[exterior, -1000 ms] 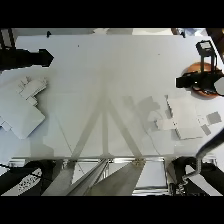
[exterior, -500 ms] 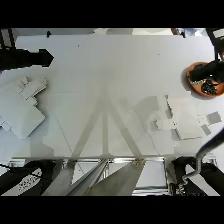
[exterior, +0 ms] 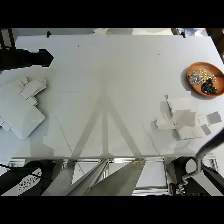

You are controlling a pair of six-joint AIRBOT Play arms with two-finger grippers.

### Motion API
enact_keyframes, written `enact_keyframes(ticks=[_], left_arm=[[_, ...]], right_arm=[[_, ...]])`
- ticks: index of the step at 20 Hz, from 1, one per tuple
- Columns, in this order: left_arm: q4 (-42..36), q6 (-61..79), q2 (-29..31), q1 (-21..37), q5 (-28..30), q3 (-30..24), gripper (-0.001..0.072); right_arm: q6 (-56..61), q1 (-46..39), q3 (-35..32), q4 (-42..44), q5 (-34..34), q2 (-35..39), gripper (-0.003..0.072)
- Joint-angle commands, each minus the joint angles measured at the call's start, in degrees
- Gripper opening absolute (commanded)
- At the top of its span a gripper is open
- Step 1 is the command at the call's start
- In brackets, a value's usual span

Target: Fold the box and place the chain.

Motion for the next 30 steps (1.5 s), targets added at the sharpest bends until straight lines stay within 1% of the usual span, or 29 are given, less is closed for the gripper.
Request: enact_keyframes(ticks=[1,6,8,15,16,17,18,20,22,26,28,30], left_arm=[[0.00,0.02,-0.04,-0.04,0.00,0.04,0.0699],[0.00,0.02,-0.04,-0.04,0.00,0.04,0.0699],[0.00,0.02,-0.04,-0.04,0.00,0.04,0.0699],[0.00,0.02,-0.04,-0.04,0.00,0.04,0.0699],[0.00,0.02,-0.04,-0.04,0.00,0.04,0.0699],[0.00,0.02,-0.04,-0.04,0.00,0.04,0.0699],[-0.02,0.02,-0.04,-0.04,0.00,0.04,0.0699],[-0.02,0.02,-0.04,-0.04,0.00,0.04,0.0699],[0.00,0.00,-0.04,-0.04,0.00,0.04,0.0699],[0.00,0.00,-0.04,-0.04,0.00,0.04,0.0699],[-0.02,0.02,-0.04,-0.04,0.00,0.04,0.0699],[0.00,0.02,-0.04,-0.04,0.00,0.04,0.0699]], right_arm=[[-8.76,-7.50,0.02,2.62,7.37,-4.52,0.0403],[-12.15,-8.11,0.02,0.79,12.61,-13.66,0.0403],[-13.92,-8.11,0.02,1.03,13.62,-17.05,0.0403],[-16.83,-8.11,0.02,2.97,8.41,-24.04,0.0402],[-18.71,-8.11,0.02,4.24,8.52,-25.00,0.0373],[-20.04,-8.11,0.02,5.79,8.68,-25.79,0.0277],[-21.90,-8.11,0.02,8.15,8.87,-26.43,0.0165],[-23.87,-8.02,0.04,11.72,9.09,-26.58,0.0014],[-23.78,-7.78,0.13,12.52,10.10,-26.34,0.0014],[-26.29,-5.97,1.46,15.41,16.81,-24.55,0.0014],[-27.67,-4.46,1.73,21.29,17.68,-21.81,0.0013],[-31.63,-2.71,1.73,31.67,17.70,-18.53,0.0013]])
